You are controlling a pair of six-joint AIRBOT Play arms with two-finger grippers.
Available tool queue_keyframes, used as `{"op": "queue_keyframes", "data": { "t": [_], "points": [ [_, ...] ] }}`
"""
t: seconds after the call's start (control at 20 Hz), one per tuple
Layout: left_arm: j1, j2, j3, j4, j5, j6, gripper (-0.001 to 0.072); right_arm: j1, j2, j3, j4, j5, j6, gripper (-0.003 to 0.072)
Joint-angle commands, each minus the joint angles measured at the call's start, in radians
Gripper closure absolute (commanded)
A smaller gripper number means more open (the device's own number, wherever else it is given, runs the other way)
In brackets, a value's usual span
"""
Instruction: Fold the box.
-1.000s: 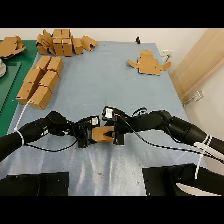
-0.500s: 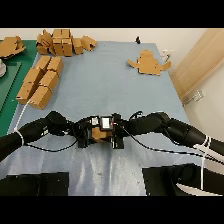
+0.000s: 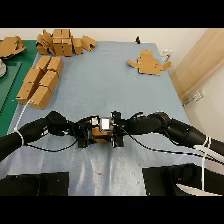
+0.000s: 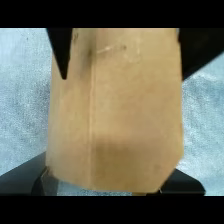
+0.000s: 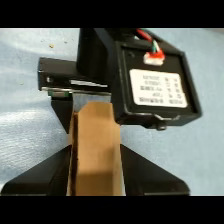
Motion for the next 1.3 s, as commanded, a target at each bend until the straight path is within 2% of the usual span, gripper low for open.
{"op": "queue_keyframes", "data": {
  "t": [0.0,0.1,0.2,0.35,0.55,0.75,0.9,1.05,1.15,1.25],
  "points": [
    [0.000,0.001,0.000,0.000,0.000,0.000,0.0358,0.001,0.024,0.001,0.019,-0.069,0.003,0.0196],
    [0.000,0.001,0.000,0.001,0.000,0.000,0.0359,0.000,0.072,0.001,0.008,-0.105,0.061,0.0195],
    [0.000,0.001,0.000,0.000,0.000,0.000,0.0358,-0.007,0.133,0.001,-0.065,-0.101,0.200,0.0196],
    [0.000,0.001,0.000,0.000,0.000,0.000,0.0359,-0.061,0.188,0.001,-0.131,-0.031,0.375,0.0196],
    [0.000,0.001,0.000,0.000,0.000,0.000,0.0359,-0.099,0.148,0.001,-0.130,0.091,0.378,0.0196],
    [0.000,0.001,0.000,0.000,0.000,0.000,0.0359,-0.062,0.061,0.001,-0.081,0.071,0.332,0.0196],
    [0.000,0.001,0.000,0.000,0.000,0.000,0.0359,-0.010,0.016,0.001,-0.020,0.071,0.208,0.0196],
    [0.000,0.001,0.000,0.000,0.000,0.000,0.0358,0.026,-0.026,0.001,-0.017,0.073,0.182,0.0198],
    [0.000,0.001,0.000,0.000,0.000,0.000,0.0359,0.027,-0.050,0.001,-0.019,0.084,0.182,0.0238],
    [0.000,0.001,0.000,0.000,0.000,0.000,0.0358,0.027,-0.061,0.001,-0.019,0.090,0.173,0.0238]
  ]
}}
